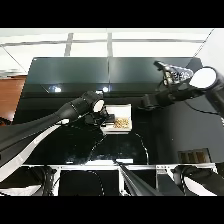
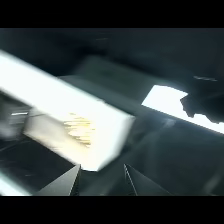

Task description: Fold the box and place the chain.

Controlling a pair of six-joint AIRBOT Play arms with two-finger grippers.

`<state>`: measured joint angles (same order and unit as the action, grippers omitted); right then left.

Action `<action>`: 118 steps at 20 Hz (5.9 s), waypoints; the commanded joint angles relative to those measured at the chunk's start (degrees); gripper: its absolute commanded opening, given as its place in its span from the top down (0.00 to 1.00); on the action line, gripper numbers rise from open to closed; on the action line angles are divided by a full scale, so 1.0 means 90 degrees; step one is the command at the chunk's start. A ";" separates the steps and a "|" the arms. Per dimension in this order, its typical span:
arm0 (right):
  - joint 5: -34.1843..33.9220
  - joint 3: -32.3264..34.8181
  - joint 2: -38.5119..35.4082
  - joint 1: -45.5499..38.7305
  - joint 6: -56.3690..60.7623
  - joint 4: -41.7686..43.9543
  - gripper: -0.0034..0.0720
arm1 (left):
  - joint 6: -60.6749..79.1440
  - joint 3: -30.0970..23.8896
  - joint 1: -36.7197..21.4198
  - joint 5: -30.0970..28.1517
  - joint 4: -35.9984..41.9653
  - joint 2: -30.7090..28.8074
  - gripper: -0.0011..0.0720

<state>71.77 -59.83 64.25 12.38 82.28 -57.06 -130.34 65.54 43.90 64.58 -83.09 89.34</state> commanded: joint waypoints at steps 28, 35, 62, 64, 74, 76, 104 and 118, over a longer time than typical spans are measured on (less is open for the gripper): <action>-0.0903 0.0493 -0.0163 -0.0527 -0.0095 -0.0661 0.51 | 1.5183 -0.3249 -0.2671 -0.1224 0.4636 -0.2132 0.00; -0.0911 0.0493 -0.0163 -0.0527 -0.0080 -0.0644 0.51 | 1.6152 -0.3004 -0.2424 -0.1838 0.5622 -0.1270 0.00; -0.3082 0.0624 0.1035 0.0576 -0.1411 0.1384 0.02 | 1.5958 -0.2691 -0.2142 -0.1919 0.5651 -0.1005 0.45; -0.2492 0.0624 0.1231 0.0828 -0.2329 0.1515 0.02 | 1.5958 -0.2691 -0.2142 -0.1919 0.5649 -0.1005 0.45; -0.1035 0.0597 0.0789 0.1338 -0.6912 0.1498 0.06 | 1.5958 -0.2691 -0.2142 -0.1916 0.5649 -0.1005 0.45; -0.1360 0.0736 0.0789 0.1525 -0.7281 0.1447 0.06 | 1.5958 -0.2691 -0.2142 -0.1916 0.5649 -0.1005 0.45; -0.1433 0.0860 0.1008 0.1588 -0.6739 0.1450 0.06 | 1.5958 -0.2691 -0.2142 -0.1916 0.5649 -0.1005 0.45; -0.1693 0.0857 0.1010 0.1586 -0.6953 0.1384 0.63 | 1.5960 -0.2691 -0.2142 -0.1916 0.5649 -0.1005 0.45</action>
<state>57.60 -52.12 73.32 26.61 19.68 -44.62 13.19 41.28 24.60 47.27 -32.23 80.25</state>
